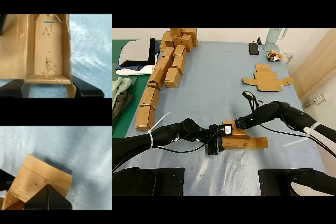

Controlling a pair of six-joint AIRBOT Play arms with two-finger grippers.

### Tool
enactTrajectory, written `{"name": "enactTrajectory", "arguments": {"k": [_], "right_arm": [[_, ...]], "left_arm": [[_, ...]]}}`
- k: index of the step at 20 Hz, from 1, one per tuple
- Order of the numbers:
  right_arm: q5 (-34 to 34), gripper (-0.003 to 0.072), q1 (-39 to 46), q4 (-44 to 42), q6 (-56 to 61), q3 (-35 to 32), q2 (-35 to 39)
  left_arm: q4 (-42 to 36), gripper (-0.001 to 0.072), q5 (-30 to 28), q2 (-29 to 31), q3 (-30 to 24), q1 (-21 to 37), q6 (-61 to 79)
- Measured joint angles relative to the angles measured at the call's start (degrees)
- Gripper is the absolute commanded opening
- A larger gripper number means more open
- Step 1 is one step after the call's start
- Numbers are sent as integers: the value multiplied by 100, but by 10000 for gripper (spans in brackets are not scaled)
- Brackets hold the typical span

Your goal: Fold the box.

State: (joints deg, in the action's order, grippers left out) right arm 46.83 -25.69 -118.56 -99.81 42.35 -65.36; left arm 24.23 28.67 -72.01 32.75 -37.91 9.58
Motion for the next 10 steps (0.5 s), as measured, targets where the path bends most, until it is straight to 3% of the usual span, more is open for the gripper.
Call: {"name": "enactTrajectory", "arguments": {"k": [3, 6, 7, 8, 9, 10], "right_arm": [[291, 1, 2, 437, -7, 52, 780], [1110, 3, -66, 695, -190, -107, 1692], [1429, 35, -120, 710, -358, -223, 1980], [1746, 237, -192, 732, -553, -382, 2269], [1998, 378, -258, 782, -726, -573, 2516], [2164, 387, -299, 876, -916, -758, 2693]], "left_arm": [[0, 605, 0, 0, 0, 0, 0], [0, 604, -2, 0, 0, 0, 0], [0, 604, 0, 0, 0, 0, 0], [-2, 604, -2, 0, 0, 0, 0], [0, 604, -2, 0, 0, 0, 0], [0, 605, -2, 0, 0, 0, 0]]}}
